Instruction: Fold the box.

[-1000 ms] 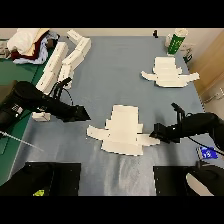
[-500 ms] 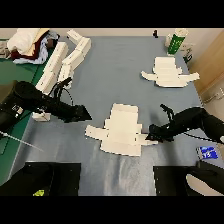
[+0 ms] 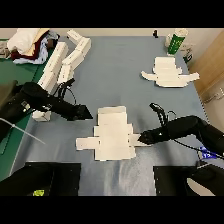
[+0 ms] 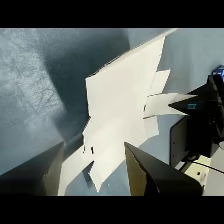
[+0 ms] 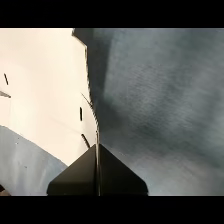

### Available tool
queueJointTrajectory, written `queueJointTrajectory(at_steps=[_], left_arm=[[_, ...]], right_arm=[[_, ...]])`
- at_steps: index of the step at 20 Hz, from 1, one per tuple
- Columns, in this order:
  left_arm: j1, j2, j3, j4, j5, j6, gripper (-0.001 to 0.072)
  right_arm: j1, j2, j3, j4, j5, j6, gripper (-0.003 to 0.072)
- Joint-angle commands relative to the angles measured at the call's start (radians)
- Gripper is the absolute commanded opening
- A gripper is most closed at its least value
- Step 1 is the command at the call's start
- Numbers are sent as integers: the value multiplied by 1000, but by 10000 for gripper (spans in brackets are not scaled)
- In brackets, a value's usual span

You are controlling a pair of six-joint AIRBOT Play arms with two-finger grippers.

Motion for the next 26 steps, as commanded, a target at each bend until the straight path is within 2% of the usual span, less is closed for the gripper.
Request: queueJointTrajectory(at_steps=[1,5,7,9,12,14,16,17,20,22,26], left_arm=[[2,-149,0,-150,20,173,569],[2,-313,5,-281,66,298,569],[2,-374,33,-320,58,343,569],[-4,-409,58,-331,20,364,568],[-26,-430,68,-335,-91,436,568],[-42,-430,73,-334,-102,476,553],[-50,-434,81,-333,-109,499,266],[-54,-438,88,-332,-125,505,234],[-68,-444,100,-316,-159,528,232],[-74,-444,104,-293,-170,541,15],[-71,-444,104,-274,-171,549,15]], right_arm=[[64,23,-11,0,64,18,1],[101,23,-11,1,88,19,1],[101,23,-11,0,88,19,1],[101,23,-11,-1,88,20,1],[101,19,-11,-5,92,25,1],[101,8,-11,-5,90,25,1],[101,0,-11,-9,91,25,1],[101,-3,-11,-9,91,25,1],[101,-6,-11,-13,91,25,1],[101,-6,-11,-14,91,25,1],[101,-6,-11,-16,91,24,2]])
